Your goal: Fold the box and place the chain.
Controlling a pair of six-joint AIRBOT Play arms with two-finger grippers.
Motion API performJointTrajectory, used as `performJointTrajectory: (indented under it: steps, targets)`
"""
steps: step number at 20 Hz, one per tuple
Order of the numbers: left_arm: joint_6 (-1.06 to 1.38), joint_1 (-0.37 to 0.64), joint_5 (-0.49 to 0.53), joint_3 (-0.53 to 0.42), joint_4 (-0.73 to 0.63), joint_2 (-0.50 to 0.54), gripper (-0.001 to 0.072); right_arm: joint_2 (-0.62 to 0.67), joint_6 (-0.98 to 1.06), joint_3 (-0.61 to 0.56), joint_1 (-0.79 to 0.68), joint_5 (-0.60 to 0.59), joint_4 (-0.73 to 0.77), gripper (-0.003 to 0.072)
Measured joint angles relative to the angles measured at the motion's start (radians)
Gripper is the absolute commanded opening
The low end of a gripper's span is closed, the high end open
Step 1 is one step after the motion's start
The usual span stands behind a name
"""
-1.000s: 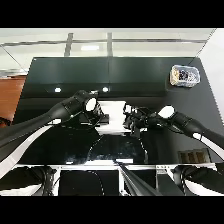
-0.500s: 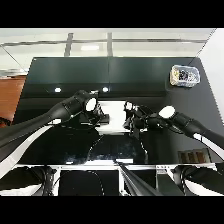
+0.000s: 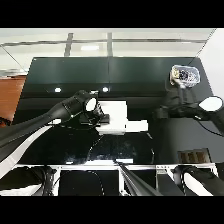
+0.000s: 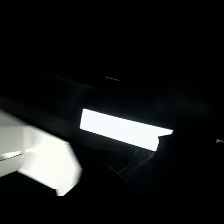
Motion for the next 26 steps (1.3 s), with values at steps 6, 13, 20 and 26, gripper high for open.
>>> performJointTrajectory:
  steps: [6, 13, 20, 26]
  targets:
    - [0.0, 0.0, -0.001, 0.0, 0.002, 0.0, 0.0029, -0.131, 0.127, -0.115, -0.039, 0.045, 0.132, 0.0022]
    - [0.0, 0.0, -0.003, 0.0, 0.002, 0.0, 0.0029, -0.27, -0.091, -0.106, 0.138, 0.044, 0.417, 0.0054]
    - [0.0, 0.0, -0.003, 0.0, 0.003, 0.0, 0.0029, -0.287, -0.145, -0.003, 0.212, 0.187, 0.467, 0.0588]
    - [0.0, 0.0, -0.003, 0.0, 0.003, 0.0, 0.0029, -0.289, -0.087, 0.077, 0.334, 0.137, 0.449, 0.0481]
